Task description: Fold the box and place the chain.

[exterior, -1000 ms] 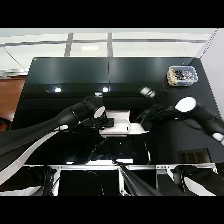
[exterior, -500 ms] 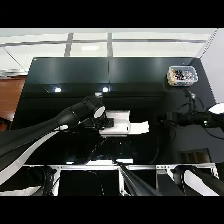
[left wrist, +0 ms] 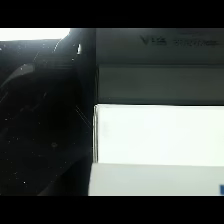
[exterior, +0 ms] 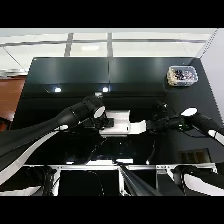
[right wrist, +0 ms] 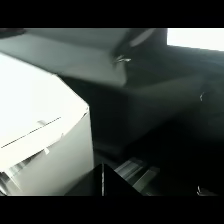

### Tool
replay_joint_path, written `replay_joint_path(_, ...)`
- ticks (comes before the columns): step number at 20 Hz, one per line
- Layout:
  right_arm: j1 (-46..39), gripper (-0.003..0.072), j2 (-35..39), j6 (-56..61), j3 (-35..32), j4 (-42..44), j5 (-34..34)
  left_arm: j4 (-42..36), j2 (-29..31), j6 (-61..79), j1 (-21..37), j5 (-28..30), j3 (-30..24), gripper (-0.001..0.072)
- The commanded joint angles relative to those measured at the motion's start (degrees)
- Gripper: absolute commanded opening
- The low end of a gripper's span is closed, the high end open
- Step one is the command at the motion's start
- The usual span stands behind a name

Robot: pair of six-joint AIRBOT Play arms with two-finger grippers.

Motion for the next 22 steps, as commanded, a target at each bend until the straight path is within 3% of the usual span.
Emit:
replay_joint_path(1,2.23,0.0016,-0.85,-3.52,1.38,1.75,1.99,0.0,-0.04,0.02,0.04,0.02,0.02,0.0029)
replay_joint_path(2,2.23,0.002,-0.85,-3.52,2.16,1.79,2.8,0.0,-0.04,0.02,0.04,0.02,0.02,0.0029)
replay_joint_path(3,2.25,0.0176,-0.85,-3.52,2.93,1.79,3.23,0.0,-0.04,0.02,0.04,0.04,0.02,0.0029)
replay_joint_path(4,2.25,0.0506,-0.85,-3.61,3.67,1.77,3.76,0.0,-0.04,0.02,0.04,0.02,0.02,0.0029)
replay_joint_path(5,2.25,0.0616,-0.85,-4.33,4.44,1.75,4.48,0.0,-0.04,0.02,0.04,0.04,0.02,0.0029)
replay_joint_path(11,3.45,0.0614,-0.83,-4.35,9.11,3.58,9.57,0.0,-0.04,0.02,0.04,0.07,0.02,0.0029)
replay_joint_path(12,4.7,0.0582,-0.83,-4.28,9.88,3.52,9.55,0.0,-0.04,0.02,0.04,0.04,0.02,0.0029)
replay_joint_path(13,5.99,0.0468,-0.83,-4.26,10.56,3.54,9.44,0.0,-0.04,0.02,0.04,0.04,0.02,0.0029)
replay_joint_path(14,7.21,0.0433,-0.83,-3.72,11.26,3.41,8.94,0.0,-0.04,0.02,0.04,0.04,0.02,0.0029)
replay_joint_path(17,9.66,0.0432,-0.83,-0.07,13.38,0.83,6.47,0.0,-0.04,0.02,0.04,0.04,0.02,0.0029)
replay_joint_path(19,10.97,0.031,-0.83,2.8,14.56,-0.98,6.08,0.0,-0.04,0.02,0.04,0.04,0.02,0.0029)
replay_joint_path(22,13.07,0.031,-0.83,5.97,15.82,-4.48,5.57,0.0,-0.04,0.02,0.04,0.07,0.02,0.0029)
